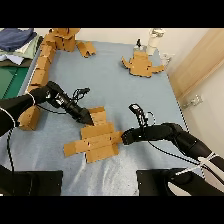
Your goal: Fold the box.
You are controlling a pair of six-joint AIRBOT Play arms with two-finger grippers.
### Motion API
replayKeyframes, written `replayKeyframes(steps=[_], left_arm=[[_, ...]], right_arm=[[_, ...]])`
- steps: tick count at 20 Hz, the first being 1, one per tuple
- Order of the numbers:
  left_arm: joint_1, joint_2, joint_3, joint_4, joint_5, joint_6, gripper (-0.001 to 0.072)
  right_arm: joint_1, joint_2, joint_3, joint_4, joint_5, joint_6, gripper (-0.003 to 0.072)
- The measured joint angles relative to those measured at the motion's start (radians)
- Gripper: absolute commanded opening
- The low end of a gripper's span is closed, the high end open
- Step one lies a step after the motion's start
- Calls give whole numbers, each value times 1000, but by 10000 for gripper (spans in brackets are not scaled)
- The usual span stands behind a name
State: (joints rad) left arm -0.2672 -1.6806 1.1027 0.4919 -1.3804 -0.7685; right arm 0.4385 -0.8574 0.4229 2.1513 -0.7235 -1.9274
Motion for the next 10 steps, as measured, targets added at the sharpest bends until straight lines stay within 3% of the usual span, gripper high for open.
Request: replayKeyframes(steps=[7, 8, 10], left_arm=[[2, 0, 0, -31, -2, 18, 175], [3, 0, 0, -32, -3, 18, 41], [11, 0, 0, -34, -6, 23, 9]], right_arm=[[0, 0, 0, -6, 0, 1, 3], [0, 0, 0, -8, -1, 1, 3], [0, 0, 0, -9, -1, 1, 6]])
